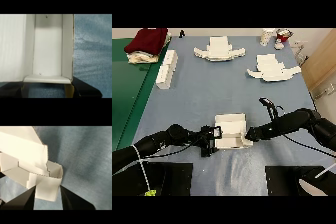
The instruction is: Fold the box.
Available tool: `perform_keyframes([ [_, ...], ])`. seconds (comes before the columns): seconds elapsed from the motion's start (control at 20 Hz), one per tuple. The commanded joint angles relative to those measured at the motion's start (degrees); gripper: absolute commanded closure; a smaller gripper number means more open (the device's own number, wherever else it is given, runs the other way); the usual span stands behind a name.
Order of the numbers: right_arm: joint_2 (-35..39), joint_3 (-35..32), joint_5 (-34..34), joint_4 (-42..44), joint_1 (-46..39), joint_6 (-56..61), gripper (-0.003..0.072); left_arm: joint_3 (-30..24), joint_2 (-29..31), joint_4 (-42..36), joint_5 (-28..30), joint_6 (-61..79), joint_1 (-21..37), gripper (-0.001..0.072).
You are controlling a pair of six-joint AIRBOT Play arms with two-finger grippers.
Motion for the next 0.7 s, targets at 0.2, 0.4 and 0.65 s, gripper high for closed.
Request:
perform_keyframes([
  [0.2,0.0,0.1,0.2,-1.4,2.6,1.3,0.0239,0.0,0.0,0.0,0.0,0.0,0.0,0.0307],
  [0.4,-2.5,1.7,0.2,-9.1,7.6,7.8,0.0239,0.0,0.0,0.0,0.0,0.0,0.0,0.0306],
  [0.65,-7.4,7.4,0.0,-15.7,13.5,14.1,0.0239,0.0,0.0,0.0,0.0,0.0,0.0,0.0306],
])
